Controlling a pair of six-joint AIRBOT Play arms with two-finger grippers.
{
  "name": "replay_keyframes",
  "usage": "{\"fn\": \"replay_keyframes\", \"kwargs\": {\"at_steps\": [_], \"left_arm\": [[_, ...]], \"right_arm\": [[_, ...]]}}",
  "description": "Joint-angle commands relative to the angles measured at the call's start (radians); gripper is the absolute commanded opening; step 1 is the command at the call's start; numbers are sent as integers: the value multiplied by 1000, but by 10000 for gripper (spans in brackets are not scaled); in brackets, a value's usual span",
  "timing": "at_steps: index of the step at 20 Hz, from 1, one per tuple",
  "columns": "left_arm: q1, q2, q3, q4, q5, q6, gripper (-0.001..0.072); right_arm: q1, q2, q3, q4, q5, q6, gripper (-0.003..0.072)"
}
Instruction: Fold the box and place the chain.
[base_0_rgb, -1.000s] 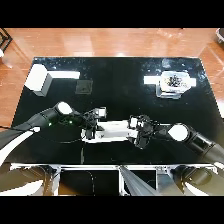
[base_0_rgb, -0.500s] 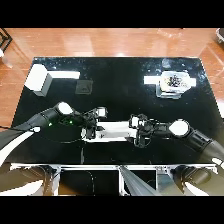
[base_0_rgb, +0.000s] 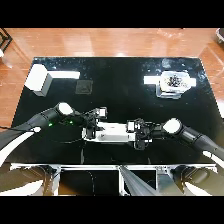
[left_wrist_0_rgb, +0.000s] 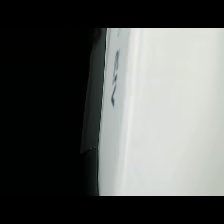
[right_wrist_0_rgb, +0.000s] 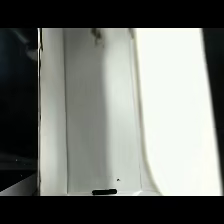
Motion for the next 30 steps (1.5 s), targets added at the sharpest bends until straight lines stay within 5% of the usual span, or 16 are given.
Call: {"fn": "replay_keyframes", "kwargs": {"at_steps": [1,30], "left_arm": [[0,0,0,0,4,-2,15],[0,0,0,0,4,-2,16]], "right_arm": [[-1,-31,0,0,-12,-33,701],[2,-54,0,32,-52,-72,699]]}}
